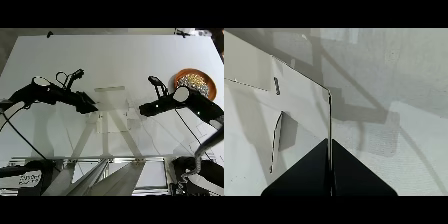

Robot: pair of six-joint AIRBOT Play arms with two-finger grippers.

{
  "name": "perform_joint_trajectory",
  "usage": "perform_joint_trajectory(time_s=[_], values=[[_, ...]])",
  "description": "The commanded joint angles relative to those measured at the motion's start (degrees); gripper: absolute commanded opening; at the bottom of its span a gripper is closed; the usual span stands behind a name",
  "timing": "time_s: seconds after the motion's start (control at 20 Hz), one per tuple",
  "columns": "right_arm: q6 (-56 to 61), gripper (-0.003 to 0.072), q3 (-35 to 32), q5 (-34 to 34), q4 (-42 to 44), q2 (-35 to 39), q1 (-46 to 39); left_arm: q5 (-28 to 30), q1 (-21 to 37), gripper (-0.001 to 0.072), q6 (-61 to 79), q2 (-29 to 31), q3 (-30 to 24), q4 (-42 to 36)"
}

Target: Fold the box and place the chain.

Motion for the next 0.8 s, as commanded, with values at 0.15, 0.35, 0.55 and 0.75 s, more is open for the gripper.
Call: perform_joint_trajectory(time_s=[0.15, 0.35, 0.55, 0.75], values=[[0.02, 0.0009, -0.02, 0.46, 0.35, -0.04, 0.07, 3.96, -2.86, 0.0657, 14.69, -7.34, 0.00, -14.84], [0.02, 0.0009, -0.02, 1.05, 0.35, -0.04, 0.07, 7.19, -5.53, 0.0641, 18.08, -7.39, 0.00, -16.00], [0.02, 0.0009, -0.02, 1.68, 0.33, -0.04, 0.07, 4.81, -5.79, 0.0403, 17.97, -7.32, 0.00, -13.49], [0.00, 0.0009, -0.02, 1.62, 0.31, -0.04, 0.07, 3.15, -5.77, 0.0122, 15.39, -6.34, 0.02, -5.90]])
